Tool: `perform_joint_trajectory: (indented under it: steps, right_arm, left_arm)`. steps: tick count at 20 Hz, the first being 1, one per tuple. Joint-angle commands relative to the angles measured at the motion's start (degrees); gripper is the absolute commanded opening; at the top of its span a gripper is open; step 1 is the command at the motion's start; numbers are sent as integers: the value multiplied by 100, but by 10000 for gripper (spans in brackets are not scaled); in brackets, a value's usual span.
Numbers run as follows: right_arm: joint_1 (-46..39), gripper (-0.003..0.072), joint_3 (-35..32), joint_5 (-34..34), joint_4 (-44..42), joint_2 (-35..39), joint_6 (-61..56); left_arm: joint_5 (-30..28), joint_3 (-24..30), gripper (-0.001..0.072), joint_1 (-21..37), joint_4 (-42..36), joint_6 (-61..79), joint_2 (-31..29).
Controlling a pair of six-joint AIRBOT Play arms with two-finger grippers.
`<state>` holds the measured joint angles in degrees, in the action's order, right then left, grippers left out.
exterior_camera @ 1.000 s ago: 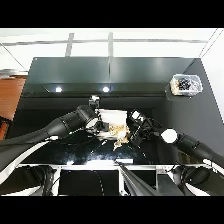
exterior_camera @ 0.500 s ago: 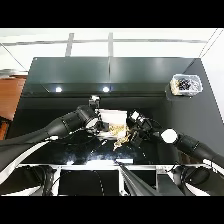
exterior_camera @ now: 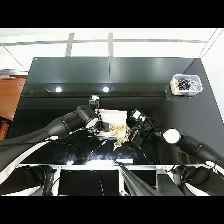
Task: Fold the box and place the chain.
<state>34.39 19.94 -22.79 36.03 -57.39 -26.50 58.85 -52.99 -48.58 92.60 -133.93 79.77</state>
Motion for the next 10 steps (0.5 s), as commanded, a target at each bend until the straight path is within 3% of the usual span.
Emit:
perform_joint_trajectory:
  steps: [1, 5, 10]
  right_arm:
    - [-378, 23, 7, -535, 20, 533, -387]
    - [-1132, 22, 87, -1309, 57, 1502, -833]
    - [-1720, 22, 1012, -2465, 192, 2087, -1331]
  left_arm:
    - [-9, -4, 31, 2, 0, 0, 2]
    - [-9, -4, 31, 2, -2, 0, 2]
    - [-7, -4, 31, 2, -2, 0, 2]
